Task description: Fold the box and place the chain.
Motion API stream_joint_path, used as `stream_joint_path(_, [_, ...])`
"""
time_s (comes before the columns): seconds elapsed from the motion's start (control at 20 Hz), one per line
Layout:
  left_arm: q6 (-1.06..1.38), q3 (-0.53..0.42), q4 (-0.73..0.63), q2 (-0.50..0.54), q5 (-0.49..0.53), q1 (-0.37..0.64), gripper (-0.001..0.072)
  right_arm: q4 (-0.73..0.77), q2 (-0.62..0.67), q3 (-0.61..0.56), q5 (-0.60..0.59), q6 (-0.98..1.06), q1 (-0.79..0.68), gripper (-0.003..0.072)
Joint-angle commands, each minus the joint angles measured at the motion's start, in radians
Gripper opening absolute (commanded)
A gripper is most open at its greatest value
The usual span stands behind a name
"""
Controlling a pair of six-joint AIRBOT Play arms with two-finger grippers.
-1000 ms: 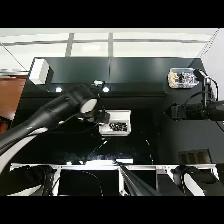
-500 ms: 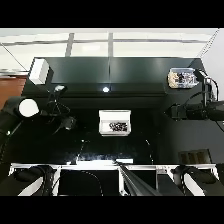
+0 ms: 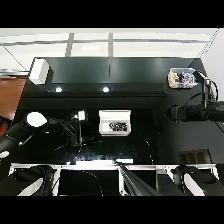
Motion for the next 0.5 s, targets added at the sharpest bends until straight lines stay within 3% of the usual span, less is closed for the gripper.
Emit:
stream_joint_path(0.0, [0.207,0.025,-0.014,-0.097,0.052,-0.035,0.0712,-0.001,0.0,0.001,0.0,0.014,0.002,0.0316])
stream_joint_path(0.2, [0.206,0.096,-0.097,-0.242,0.053,-0.033,0.0712,-0.003,0.0,0.001,0.001,0.013,0.002,0.0316])
stream_joint_path(0.45, [0.204,0.138,-0.126,-0.325,0.033,-0.042,0.0711,-0.003,0.0,0.001,-0.007,0.013,0.002,0.0316])
